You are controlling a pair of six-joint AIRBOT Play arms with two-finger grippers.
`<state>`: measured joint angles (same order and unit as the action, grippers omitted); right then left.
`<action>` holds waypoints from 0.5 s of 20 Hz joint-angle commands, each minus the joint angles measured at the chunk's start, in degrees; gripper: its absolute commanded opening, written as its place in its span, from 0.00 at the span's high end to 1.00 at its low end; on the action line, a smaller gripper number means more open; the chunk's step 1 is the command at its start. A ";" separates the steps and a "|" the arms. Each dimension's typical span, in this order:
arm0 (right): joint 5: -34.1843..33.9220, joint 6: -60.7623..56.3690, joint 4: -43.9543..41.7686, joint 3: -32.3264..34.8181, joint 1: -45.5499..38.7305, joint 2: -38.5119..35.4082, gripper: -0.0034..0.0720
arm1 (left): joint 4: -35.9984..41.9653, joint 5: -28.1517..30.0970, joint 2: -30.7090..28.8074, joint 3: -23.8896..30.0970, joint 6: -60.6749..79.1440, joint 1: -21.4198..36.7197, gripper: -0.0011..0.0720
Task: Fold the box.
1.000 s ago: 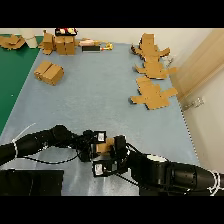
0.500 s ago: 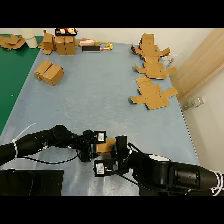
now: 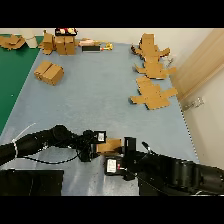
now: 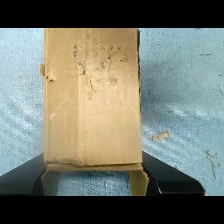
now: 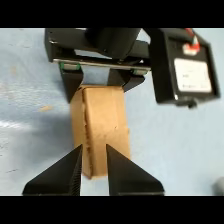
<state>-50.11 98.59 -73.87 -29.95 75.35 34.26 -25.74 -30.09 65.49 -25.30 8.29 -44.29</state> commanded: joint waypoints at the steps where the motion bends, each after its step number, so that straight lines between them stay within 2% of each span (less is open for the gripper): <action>1: -11.10 -10.64 -12.70 0.15 -0.07 -4.70 0.73 | 0.00 0.02 0.00 0.00 0.00 0.02 0.49; 2: -12.07 -19.71 -16.87 0.98 -0.07 -4.92 0.95 | 0.00 0.02 0.00 0.00 0.00 0.02 0.49; 4: -5.97 -33.14 -22.40 4.24 -0.07 -6.64 0.95 | 0.00 0.02 0.00 0.00 0.00 0.02 0.49; 7: 7.67 -51.19 -23.74 11.39 -0.76 -8.13 0.95 | 0.00 0.02 0.00 0.00 0.00 0.02 0.49; 9: 23.04 -62.84 -23.89 17.31 -2.73 -8.13 0.95 | 0.00 0.02 0.00 0.00 0.00 0.02 0.49; 10: 34.40 -67.08 -23.91 20.17 -4.68 -8.13 0.95 | 0.00 0.02 0.00 0.00 0.00 0.02 0.49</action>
<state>-38.22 49.95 -95.26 -16.49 73.23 26.76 -25.74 -30.09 65.49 -25.30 8.29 -44.29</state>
